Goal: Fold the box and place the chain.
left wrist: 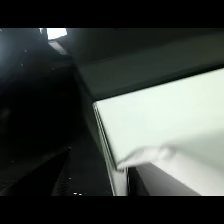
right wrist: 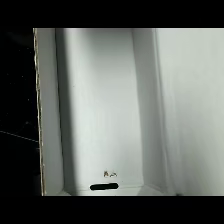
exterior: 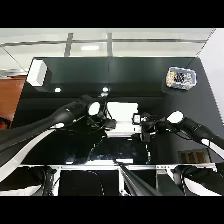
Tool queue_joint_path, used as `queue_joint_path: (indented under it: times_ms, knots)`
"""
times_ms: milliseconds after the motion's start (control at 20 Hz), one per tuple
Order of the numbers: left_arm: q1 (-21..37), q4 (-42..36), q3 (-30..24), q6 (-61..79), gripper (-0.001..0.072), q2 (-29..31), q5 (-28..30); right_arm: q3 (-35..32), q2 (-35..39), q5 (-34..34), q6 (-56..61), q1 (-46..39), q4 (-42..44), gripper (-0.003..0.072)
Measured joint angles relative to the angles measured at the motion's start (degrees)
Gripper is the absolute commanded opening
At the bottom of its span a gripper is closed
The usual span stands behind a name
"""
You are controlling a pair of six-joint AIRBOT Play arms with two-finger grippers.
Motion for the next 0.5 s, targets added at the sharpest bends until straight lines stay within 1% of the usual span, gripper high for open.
queue_joint_path:
  times_ms: [150,250,500]
  knots:
    - [-2.36,4.28,4.31,-3.28,0.0397,-3.37,-4.74,0.0,0.0,0.0,0.0,0.0,0.0,0.0442]
    - [-3.19,5.6,5.79,-6.08,0.0397,-4.44,-6.23,0.0,0.0,0.02,0.0,0.0,-0.02,0.0442]
    - [-3.93,6.54,7.17,-11.58,0.0397,-5.29,-6.49,0.0,0.0,0.02,0.02,0.0,-0.02,0.0443]
